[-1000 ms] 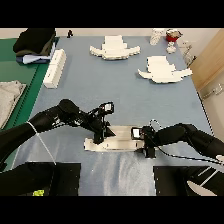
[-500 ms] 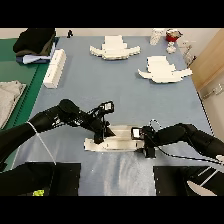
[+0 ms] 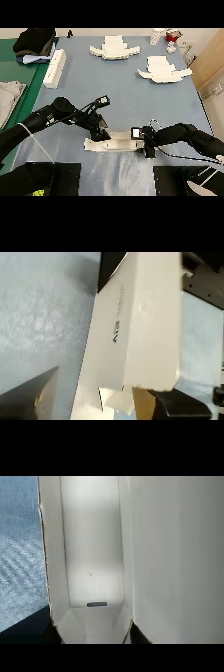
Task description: Fold the box.
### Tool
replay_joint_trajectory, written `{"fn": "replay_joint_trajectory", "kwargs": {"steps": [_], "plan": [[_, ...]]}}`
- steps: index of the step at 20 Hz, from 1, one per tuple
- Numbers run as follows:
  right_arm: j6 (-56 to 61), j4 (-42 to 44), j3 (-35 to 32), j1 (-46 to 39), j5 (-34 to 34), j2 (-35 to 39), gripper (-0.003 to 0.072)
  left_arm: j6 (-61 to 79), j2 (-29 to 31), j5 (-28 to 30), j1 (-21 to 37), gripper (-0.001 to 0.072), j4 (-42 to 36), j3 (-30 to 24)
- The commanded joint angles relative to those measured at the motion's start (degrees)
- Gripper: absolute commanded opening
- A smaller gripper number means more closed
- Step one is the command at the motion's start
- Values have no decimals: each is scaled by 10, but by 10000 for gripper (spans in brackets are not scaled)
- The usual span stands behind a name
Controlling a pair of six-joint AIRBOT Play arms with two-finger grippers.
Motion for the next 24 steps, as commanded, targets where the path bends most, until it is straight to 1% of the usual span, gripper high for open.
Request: {"fn": "replay_joint_trajectory", "kwargs": {"steps": [1, 2, 3, 4, 6, 7, 8, 10, 12, 14, 17, 20, 24], "plan": [[0, 0, 0, 0, 0, 0, 496, -194, 53, -50, 35, 535, 123, 6], [0, 0, 0, 0, 0, 0, 496, -242, 71, -81, 46, 272, 144, 6], [0, 0, 0, 0, 0, 0, 496, -261, 85, -110, 54, 31, 153, 6], [0, 0, 0, 0, 0, 0, 496, -269, 93, -138, 56, 12, 153, 6], [0, 0, 0, 0, 0, 0, 496, -356, 96, -168, 49, 12, 129, 6], [0, 0, 0, 0, 0, 0, 496, -393, 96, -170, 35, 12, 108, 3], [0, 0, 0, 0, 0, 0, 497, -411, 96, -158, 8, 12, 82, -3], [0, 0, 0, 0, 0, 0, 496, -445, 89, -96, -67, 12, 51, -17], [0, 0, 0, 0, 0, 0, 496, -475, 73, -26, -144, 12, 22, -18], [0, 0, 0, 0, 0, 0, 496, -477, 60, 37, -182, 12, -19, -6], [0, 0, 0, 0, 0, 0, 497, -482, 45, 99, -176, 12, -37, 24], [0, 0, 0, 0, 0, 0, 496, -488, 26, 129, -162, 12, -36, 28], [0, 0, 0, 0, 0, 0, 497, -488, -39, 158, -141, 12, -37, 28]]}}
